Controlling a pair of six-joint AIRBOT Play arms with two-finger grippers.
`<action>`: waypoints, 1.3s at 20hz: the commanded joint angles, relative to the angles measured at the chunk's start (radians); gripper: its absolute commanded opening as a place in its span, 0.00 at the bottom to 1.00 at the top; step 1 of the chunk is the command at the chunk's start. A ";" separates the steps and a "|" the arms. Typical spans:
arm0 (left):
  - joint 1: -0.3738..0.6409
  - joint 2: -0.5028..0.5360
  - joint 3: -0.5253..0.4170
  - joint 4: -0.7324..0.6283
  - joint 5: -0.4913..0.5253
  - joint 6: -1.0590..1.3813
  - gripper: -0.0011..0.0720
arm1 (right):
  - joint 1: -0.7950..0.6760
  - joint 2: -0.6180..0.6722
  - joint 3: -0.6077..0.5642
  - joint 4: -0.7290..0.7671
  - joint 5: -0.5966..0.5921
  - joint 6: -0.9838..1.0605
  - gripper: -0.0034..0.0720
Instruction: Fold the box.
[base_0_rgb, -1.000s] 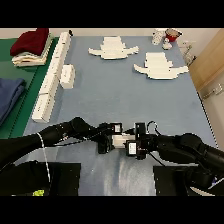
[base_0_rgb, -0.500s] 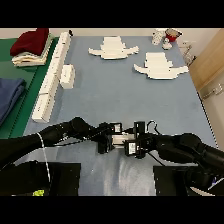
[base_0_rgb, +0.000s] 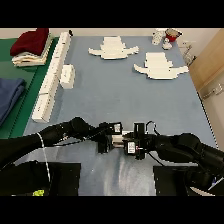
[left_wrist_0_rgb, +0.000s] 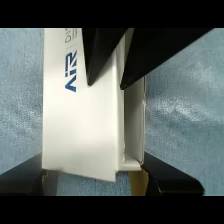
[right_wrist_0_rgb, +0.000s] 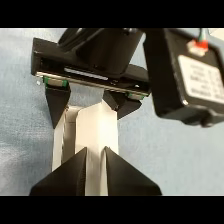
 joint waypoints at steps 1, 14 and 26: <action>0.000 0.000 0.000 0.001 -0.002 0.001 0.66 | 0.001 0.000 0.000 0.005 -0.013 0.006 0.25; 0.000 0.000 0.000 0.001 -0.001 0.001 0.66 | 0.003 -0.018 -0.002 0.057 -0.043 0.005 0.53; 0.000 0.000 0.000 0.001 -0.002 0.001 0.66 | -0.002 0.190 -0.056 0.298 0.115 0.445 0.52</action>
